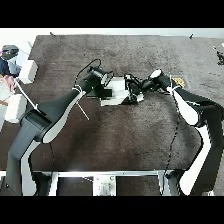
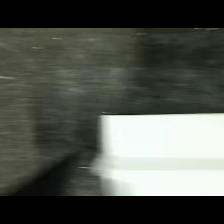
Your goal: Fold the box and place the chain.
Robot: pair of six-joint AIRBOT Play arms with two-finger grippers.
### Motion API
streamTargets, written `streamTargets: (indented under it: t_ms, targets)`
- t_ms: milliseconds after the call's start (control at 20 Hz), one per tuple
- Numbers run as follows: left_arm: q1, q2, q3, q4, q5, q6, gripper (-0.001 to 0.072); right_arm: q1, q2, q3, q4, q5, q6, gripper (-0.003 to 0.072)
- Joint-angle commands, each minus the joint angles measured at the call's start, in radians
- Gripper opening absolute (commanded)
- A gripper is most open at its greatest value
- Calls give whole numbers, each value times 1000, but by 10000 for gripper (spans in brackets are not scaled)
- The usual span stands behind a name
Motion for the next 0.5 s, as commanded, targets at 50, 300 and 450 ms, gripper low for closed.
streamTargets:
  t_ms: [50, 300, 450]
  targets:
    - [-2, 10, 17, -43, 40, 187, 659, 0, 0, 0, -3, 1, 1, 439]
    - [-1, 20, 163, -39, -108, 310, 660, 0, 0, 0, -3, 1, 0, 439]
    - [-1, 91, 167, -36, -121, 381, 660, 0, 0, 0, -2, 1, 0, 440]
